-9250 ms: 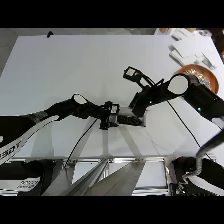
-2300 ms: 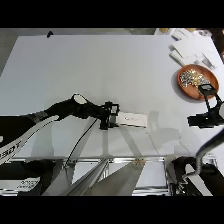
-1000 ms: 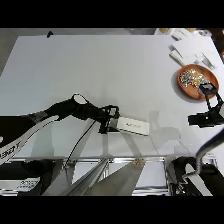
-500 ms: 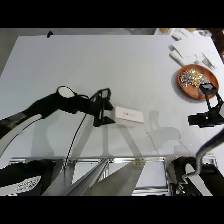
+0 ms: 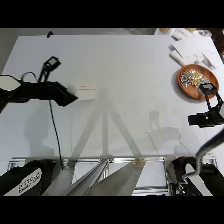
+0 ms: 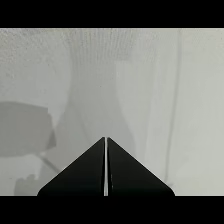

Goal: Fold the box and place the chain.

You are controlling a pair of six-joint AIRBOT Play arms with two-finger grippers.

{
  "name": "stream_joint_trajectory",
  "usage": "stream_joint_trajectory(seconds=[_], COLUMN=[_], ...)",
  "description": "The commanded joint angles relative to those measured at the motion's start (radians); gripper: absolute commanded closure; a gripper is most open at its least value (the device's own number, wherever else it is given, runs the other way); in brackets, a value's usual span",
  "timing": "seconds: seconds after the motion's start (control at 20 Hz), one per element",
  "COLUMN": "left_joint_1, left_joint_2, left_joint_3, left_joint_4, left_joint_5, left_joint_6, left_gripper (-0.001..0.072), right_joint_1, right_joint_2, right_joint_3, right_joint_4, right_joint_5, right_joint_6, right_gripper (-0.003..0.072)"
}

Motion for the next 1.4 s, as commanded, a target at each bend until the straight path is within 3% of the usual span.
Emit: stream_joint_trajectory(seconds=[0.0, 0.15, 0.3, 0.4, 0.5, 0.7, 0.75, 1.0, 1.35], left_joint_1=[0.169, 0.244, 0.246, 0.246, 0.245, 0.245, 0.245, 0.245, 0.245], left_joint_2=[0.021, 0.021, 0.021, 0.021, 0.022, 0.022, 0.022, 0.080, 0.462], left_joint_3=[-0.036, -0.091, -0.135, -0.157, -0.182, -0.209, -0.209, -0.209, -0.209], left_joint_4=[0.203, 0.244, 0.348, 0.360, 0.353, 0.352, 0.350, 0.347, 0.310], left_joint_5=[-0.004, -0.025, -0.072, -0.098, -0.123, -0.143, -0.142, -0.145, -0.185], left_joint_6=[-0.191, -0.229, -0.268, -0.280, -0.277, -0.277, -0.278, -0.278, -0.281], left_gripper=[0.0552, 0.0500, 0.0495, 0.0434, 0.0425, 0.0063, 0.0012, 0.0013, 0.0016], right_joint_1=[-0.001, -0.001, -0.001, -0.001, -0.001, -0.001, -0.001, -0.001, -0.001], right_joint_2=[0.001, 0.001, 0.001, 0.001, 0.001, 0.001, 0.001, 0.001, 0.001], right_joint_3=[0.000, 0.000, 0.000, 0.000, 0.000, 0.000, 0.000, 0.000, 0.000], right_joint_4=[0.000, 0.000, 0.000, 0.000, 0.000, 0.000, 0.000, 0.000, 0.000], right_joint_5=[0.000, 0.000, 0.000, 0.000, 0.000, 0.000, 0.000, -0.002, -0.002], right_joint_6=[0.000, 0.000, 0.000, 0.000, 0.000, 0.000, 0.000, 0.000, 0.000], right_gripper=[0.0668, 0.0668, 0.0668, 0.0668, 0.0668, 0.0668, 0.0668, 0.0668, 0.0668])
